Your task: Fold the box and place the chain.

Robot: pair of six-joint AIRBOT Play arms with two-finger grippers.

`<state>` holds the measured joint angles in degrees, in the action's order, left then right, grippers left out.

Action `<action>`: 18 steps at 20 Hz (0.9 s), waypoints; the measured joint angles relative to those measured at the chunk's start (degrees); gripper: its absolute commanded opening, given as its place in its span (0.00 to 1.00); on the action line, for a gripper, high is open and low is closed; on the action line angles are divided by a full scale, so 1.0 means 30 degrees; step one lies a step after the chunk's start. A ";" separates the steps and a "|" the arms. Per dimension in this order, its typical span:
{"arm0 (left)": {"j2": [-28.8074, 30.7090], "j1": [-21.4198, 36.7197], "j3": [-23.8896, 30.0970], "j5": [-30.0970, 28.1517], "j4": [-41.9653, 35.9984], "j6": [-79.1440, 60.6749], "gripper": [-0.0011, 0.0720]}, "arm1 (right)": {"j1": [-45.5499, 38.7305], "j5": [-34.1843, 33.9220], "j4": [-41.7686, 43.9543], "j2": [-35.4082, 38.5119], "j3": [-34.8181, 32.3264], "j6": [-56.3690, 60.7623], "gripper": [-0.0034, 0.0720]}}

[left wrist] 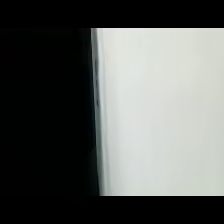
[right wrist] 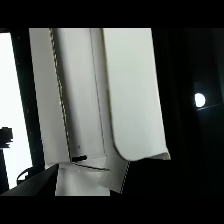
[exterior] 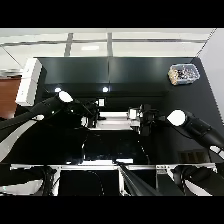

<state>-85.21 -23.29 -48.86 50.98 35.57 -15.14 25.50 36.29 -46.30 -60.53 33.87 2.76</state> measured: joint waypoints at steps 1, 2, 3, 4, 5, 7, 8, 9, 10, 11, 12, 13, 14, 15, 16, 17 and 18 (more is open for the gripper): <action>0.0000 0.0000 0.0000 0.0007 0.0000 0.0007 0.05 | -0.0044 -0.0007 0.0182 -0.0022 0.0007 -0.0007 0.87; 0.0000 0.0000 0.0000 0.0007 0.0000 0.0000 0.05 | -0.0080 -0.0058 0.0357 -0.0044 0.0022 -0.0007 0.87; 0.0000 0.0000 0.0000 0.0007 0.0000 0.0000 0.05 | -0.0117 -0.0022 0.0452 -0.0058 0.0029 -0.0015 0.87; 0.0000 0.0000 -0.0007 0.0015 0.0007 0.0007 0.05 | -0.0117 0.0109 0.0546 -0.0080 0.0036 -0.0015 0.87; 0.0000 0.0000 -0.0007 0.0029 0.0015 0.0000 0.05 | -0.0153 0.0379 0.0656 -0.0080 0.0036 0.0022 0.87; 0.0000 0.0000 -0.0007 0.0051 0.0036 0.0007 0.05 | -0.0153 0.1005 0.0750 -0.0095 0.0036 0.0401 0.87; 0.0000 0.0000 -0.0007 0.0058 0.0036 0.0000 0.05 | -0.0153 0.1311 0.0736 -0.0095 0.0036 0.0678 0.87; 0.0000 0.0000 -0.0007 0.0051 0.0036 0.0000 0.05 | -0.0153 0.1588 0.0685 -0.0095 0.0036 0.0889 0.87; 0.0000 -0.0007 -0.0007 0.0051 0.0036 0.0000 0.05 | -0.0153 0.1872 0.0656 -0.0095 0.0036 0.1078 0.87; 0.0000 -0.0007 -0.0007 0.0066 0.0036 0.0000 0.05 | -0.0153 0.2084 0.0648 -0.0095 0.0036 0.1224 0.87; 0.0000 -0.0015 -0.0007 0.0066 0.0022 0.0015 0.05 | -0.0153 0.2266 0.0656 -0.0095 0.0044 0.1362 0.87; 0.0000 -0.0015 -0.0007 0.0066 0.0007 0.0015 0.05 | -0.0153 0.2535 0.0590 -0.0095 0.0044 0.1472 0.87; 0.0000 -0.0015 -0.0007 0.0058 0.0007 0.0015 0.05 | -0.0153 0.2703 0.0444 -0.0095 0.0044 0.1552 0.87; 0.0000 -0.0015 -0.0007 0.0058 0.0007 0.0022 0.05 | -0.0153 0.2849 0.0270 -0.0095 0.0044 0.1683 0.87; 0.0000 -0.0015 -0.0007 0.0058 0.0000 0.0022 0.05 | -0.0153 0.2980 0.0000 -0.0102 0.0036 0.1872 0.87; 0.0000 -0.0015 -0.0007 0.0051 0.0000 0.0029 0.05 | -0.0153 0.3089 -0.0233 -0.0102 0.0036 0.2040 0.87; 0.0000 -0.0015 -0.0007 0.0051 0.0000 0.0029 0.05 | -0.0153 0.3147 -0.0452 -0.0109 0.0022 0.2157 0.87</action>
